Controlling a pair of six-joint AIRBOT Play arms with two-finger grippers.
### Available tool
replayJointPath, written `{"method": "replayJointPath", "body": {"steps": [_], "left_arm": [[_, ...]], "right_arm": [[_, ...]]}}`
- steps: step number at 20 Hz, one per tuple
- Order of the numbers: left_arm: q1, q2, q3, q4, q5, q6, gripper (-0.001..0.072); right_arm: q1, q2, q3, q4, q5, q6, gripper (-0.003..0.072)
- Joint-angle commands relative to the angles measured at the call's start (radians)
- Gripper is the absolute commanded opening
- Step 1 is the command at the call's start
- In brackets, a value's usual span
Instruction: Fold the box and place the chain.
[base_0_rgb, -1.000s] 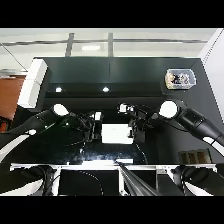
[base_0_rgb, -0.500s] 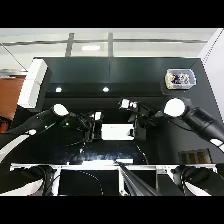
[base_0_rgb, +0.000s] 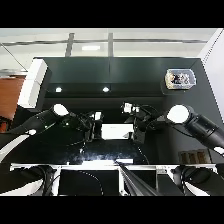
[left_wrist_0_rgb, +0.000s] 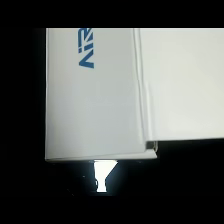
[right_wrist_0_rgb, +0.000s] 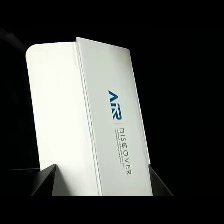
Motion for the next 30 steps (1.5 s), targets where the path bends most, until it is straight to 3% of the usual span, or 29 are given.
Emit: {"method": "replayJointPath", "body": {"steps": [1,7,23,28,30], "left_arm": [[0.000,0.000,0.000,0.000,0.000,0.000,0.0512],[0.000,0.000,0.000,0.000,0.000,0.000,0.0511],[0.000,0.000,0.000,0.000,0.000,0.000,0.0512],[0.000,0.000,0.000,0.000,0.000,0.000,0.0512],[0.000,0.000,0.000,0.000,0.000,0.000,0.0511]], "right_arm": [[0.018,0.002,-0.013,-0.006,-0.029,-0.045,0.0700],[0.019,0.001,-0.013,-0.002,0.039,-0.044,0.0700],[0.018,0.001,-0.012,0.003,0.008,-0.035,0.0699],[0.018,0.001,0.064,-0.029,0.129,0.345,0.0702],[0.018,0.000,0.108,-0.055,0.189,0.402,0.0701]]}}
